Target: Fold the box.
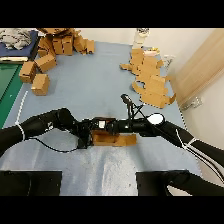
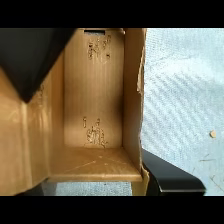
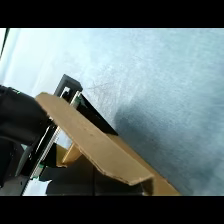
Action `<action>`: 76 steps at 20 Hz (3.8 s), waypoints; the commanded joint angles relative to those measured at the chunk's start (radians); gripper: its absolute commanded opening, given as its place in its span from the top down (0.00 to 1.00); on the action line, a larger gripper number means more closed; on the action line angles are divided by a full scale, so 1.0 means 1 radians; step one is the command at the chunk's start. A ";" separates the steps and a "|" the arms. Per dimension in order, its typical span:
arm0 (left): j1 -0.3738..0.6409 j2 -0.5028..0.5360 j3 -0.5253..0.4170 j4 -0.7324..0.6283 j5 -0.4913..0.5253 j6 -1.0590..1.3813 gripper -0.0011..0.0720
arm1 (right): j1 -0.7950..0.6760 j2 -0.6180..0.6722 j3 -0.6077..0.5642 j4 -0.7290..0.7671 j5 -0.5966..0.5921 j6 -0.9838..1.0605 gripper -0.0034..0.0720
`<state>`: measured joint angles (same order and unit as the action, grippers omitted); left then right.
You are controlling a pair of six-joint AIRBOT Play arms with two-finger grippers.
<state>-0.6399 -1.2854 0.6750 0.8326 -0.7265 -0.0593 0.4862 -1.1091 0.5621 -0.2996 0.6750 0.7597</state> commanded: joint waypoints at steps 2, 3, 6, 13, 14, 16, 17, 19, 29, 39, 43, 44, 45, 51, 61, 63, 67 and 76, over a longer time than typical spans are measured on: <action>-0.001 -0.001 -0.002 0.001 -0.004 0.000 0.18 | 0.002 -0.048 0.000 0.000 -0.025 -0.005 0.95; -0.001 -0.001 -0.002 0.001 -0.003 0.000 0.18 | 0.002 -0.059 0.000 -0.002 -0.025 -0.005 0.95; 0.000 -0.001 -0.002 0.001 -0.005 -0.001 0.18 | 0.002 -0.077 0.000 -0.004 -0.026 -0.006 0.95; 0.000 0.004 -0.014 0.003 -0.008 -0.005 0.18 | 0.002 -0.080 0.000 -0.034 -0.030 -0.004 0.95; 0.000 0.008 -0.023 0.006 -0.006 -0.004 0.18 | 0.002 -0.082 -0.001 -0.042 -0.030 0.002 0.95; 0.005 0.029 -0.039 0.013 0.012 -0.004 0.18 | 0.002 -0.082 -0.001 -0.053 -0.031 0.002 0.95; 0.012 0.042 -0.042 0.013 0.016 -0.004 0.18 | 0.002 -0.082 -0.001 -0.057 -0.031 0.002 0.95; 0.020 0.051 -0.042 0.009 0.022 -0.004 0.18 | 0.002 -0.082 0.000 -0.063 -0.039 0.002 0.95; 0.024 0.048 -0.042 -0.016 0.020 -0.001 0.18 | -0.039 0.023 0.001 -0.253 -0.055 0.059 0.95; 0.023 0.048 -0.042 -0.017 0.018 -0.001 0.18 | -0.073 0.318 0.001 -0.873 0.312 0.138 0.40; 0.023 0.048 -0.042 -0.017 0.018 -0.001 0.18 | -0.040 0.314 -0.008 -0.813 0.394 -0.083 0.31; 0.023 0.048 -0.042 -0.018 0.018 -0.001 0.18 | -0.013 0.303 -0.011 -0.814 0.370 -0.145 0.31; 0.023 0.048 -0.042 -0.018 0.018 -0.001 0.18 | 0.012 0.287 -0.012 -0.811 0.332 -0.193 0.25; 0.023 0.048 -0.042 -0.018 0.017 -0.001 0.18 | 0.063 0.148 -0.014 -0.810 0.148 -0.316 0.22; 0.023 0.048 -0.042 -0.018 0.017 -0.001 0.18 | 0.064 0.128 -0.014 -0.669 0.109 -0.361 0.67; 0.023 0.048 -0.042 -0.018 0.016 -0.001 0.18 | 0.064 0.128 -0.014 -0.660 0.112 -0.360 0.75; 0.023 0.048 -0.042 -0.022 0.016 -0.001 0.18 | 0.064 0.127 -0.014 -0.628 0.097 -0.360 0.84; 0.023 0.048 -0.042 -0.025 0.009 -0.001 0.18 | 0.064 0.071 -0.014 -0.548 0.098 -0.361 0.63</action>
<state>-0.6163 -1.2385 0.6315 0.8093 -0.7109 -0.0601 0.5495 -1.0260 0.5488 -0.8677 0.7685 0.3996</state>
